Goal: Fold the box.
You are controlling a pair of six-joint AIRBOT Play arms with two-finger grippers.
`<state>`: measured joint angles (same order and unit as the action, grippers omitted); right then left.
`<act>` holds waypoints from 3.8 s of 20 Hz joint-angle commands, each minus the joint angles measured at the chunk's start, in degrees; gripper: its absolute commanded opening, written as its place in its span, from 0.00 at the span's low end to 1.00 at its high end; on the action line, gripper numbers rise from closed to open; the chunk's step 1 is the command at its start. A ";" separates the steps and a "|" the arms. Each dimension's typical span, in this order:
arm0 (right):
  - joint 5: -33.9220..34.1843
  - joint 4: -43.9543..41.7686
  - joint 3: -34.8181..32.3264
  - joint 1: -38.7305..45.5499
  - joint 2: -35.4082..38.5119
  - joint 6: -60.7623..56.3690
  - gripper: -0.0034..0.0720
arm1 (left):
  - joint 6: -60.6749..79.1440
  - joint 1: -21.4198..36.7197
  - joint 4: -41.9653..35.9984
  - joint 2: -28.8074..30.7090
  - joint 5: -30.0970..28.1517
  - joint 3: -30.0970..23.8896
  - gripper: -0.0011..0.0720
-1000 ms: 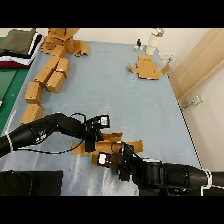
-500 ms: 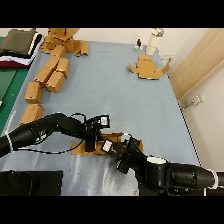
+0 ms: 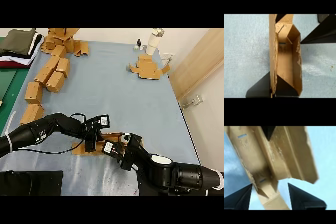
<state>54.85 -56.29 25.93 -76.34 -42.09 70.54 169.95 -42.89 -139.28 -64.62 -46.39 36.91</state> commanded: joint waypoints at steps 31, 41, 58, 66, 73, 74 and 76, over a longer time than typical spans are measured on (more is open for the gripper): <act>-5.97 -65.18 -0.52 45.03 -12.11 89.64 0.98 | 0.02 0.07 0.00 -0.02 0.02 -0.02 0.03; -9.16 -66.71 -0.55 44.81 -15.13 91.17 0.97 | 0.00 0.07 0.00 -0.02 0.00 -0.02 0.03; -7.43 -67.54 -0.52 44.81 -15.93 92.56 0.71 | 0.00 0.07 0.00 -0.02 0.00 -0.02 0.03; -7.43 -67.56 -0.52 44.81 -15.93 92.54 0.71 | 0.02 0.07 0.00 -0.02 0.00 -0.02 0.03; -7.43 -67.56 -0.52 44.81 -15.93 92.52 0.71 | 0.07 0.07 -0.02 -0.02 0.31 -0.02 0.03; -7.43 -67.56 -0.52 44.81 -15.93 92.52 0.71 | 0.11 0.07 -0.02 -0.02 1.79 -0.02 0.03; -7.45 -67.56 -0.52 44.81 -15.93 92.52 0.71 | 0.11 0.07 -0.09 -0.02 3.54 -0.02 0.03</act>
<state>47.44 -123.85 25.43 -31.46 -58.00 163.11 169.99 -42.89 -139.28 -64.62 -45.10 36.91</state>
